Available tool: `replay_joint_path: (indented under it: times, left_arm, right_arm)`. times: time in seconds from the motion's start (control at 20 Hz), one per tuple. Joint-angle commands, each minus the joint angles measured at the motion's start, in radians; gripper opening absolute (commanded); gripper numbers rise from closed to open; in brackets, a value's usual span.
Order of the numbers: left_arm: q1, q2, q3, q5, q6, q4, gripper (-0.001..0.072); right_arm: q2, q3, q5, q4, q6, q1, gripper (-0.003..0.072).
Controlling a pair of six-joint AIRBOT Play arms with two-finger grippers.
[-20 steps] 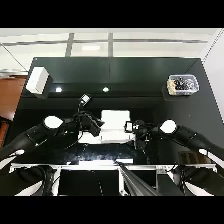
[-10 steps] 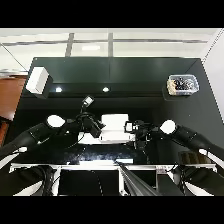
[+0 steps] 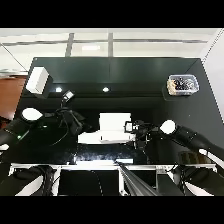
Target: Fold the box and place the chain.
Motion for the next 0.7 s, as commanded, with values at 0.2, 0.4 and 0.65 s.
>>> replay_joint_path:
  times: [0.2,0.4,0.65]
  left_arm:
    - [-0.069,0.013,-0.030,-0.072,0.163,0.128,0.0710]
    - [-0.201,0.010,-0.030,0.023,0.287,0.122,0.0708]
    - [-0.303,-0.009,-0.030,0.145,0.292,0.112,0.0703]
  right_arm:
    - [-0.001,0.000,-0.003,0.000,0.000,0.000,0.0390]
    - [-0.001,0.000,-0.002,0.000,0.000,0.000,0.0390]
    - [-0.001,0.000,-0.002,0.000,0.000,0.000,0.0390]
